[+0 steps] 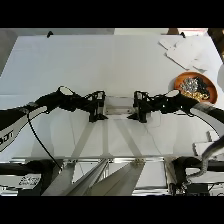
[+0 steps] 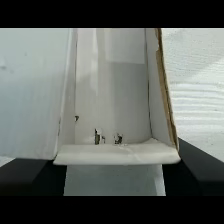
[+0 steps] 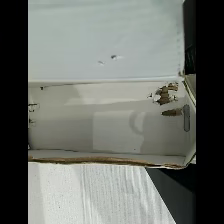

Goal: Fold the box and place the chain.

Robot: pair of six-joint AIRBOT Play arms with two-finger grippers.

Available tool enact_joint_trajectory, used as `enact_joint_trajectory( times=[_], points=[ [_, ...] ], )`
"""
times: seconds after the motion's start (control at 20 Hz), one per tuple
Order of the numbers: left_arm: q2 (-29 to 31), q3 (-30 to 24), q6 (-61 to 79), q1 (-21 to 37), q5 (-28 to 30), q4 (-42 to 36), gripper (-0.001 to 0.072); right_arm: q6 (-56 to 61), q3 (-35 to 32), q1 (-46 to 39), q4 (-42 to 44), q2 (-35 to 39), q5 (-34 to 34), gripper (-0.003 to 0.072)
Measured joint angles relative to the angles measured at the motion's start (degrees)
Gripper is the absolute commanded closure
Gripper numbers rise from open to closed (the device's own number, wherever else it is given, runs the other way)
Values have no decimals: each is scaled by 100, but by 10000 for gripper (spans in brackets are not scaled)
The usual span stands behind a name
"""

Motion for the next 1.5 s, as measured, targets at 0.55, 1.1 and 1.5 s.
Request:
enact_joint_trajectory(
  times=[0.55,1.1,1.5],
  points=[
    [2,0,-4,-2,9,2,418,-4,0,-2,-4,0,15,249],
    [2,0,-4,0,9,4,418,-7,0,-2,-4,0,22,249],
    [2,2,-4,0,46,-4,418,-4,-2,9,83,48,44,-10]
  ],
)
